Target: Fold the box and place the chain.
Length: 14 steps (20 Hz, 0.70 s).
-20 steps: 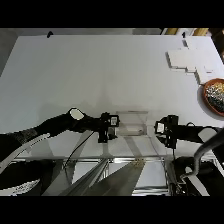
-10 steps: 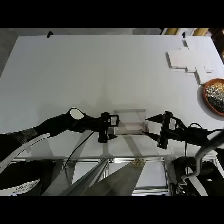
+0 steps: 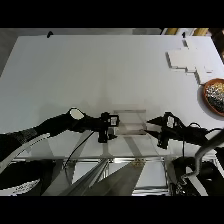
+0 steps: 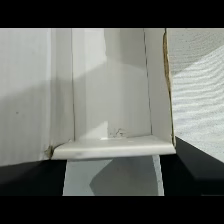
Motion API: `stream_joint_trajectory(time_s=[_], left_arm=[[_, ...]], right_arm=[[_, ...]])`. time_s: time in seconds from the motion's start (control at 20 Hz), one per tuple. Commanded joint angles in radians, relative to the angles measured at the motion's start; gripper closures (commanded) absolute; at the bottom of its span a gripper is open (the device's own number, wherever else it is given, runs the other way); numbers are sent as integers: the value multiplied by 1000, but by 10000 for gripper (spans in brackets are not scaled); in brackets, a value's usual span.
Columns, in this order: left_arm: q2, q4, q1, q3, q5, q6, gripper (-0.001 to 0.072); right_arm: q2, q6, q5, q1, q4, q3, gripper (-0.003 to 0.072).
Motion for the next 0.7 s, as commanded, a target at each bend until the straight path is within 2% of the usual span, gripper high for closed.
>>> stream_joint_trajectory(time_s=[0.0,0.05,0.25,0.45,0.65], left_arm=[[0,0,0,0,0,0,378],[0,0,0,0,0,0,378],[0,0,0,0,0,0,378],[0,0,0,0,0,0,378],[0,0,0,0,0,0,378]], right_arm=[[-43,-13,35,0,60,1,569],[-79,-18,44,0,49,0,589],[-211,-12,49,0,-52,0,588],[-228,-5,63,0,-131,0,590],[-259,-6,46,0,-133,-13,590]])
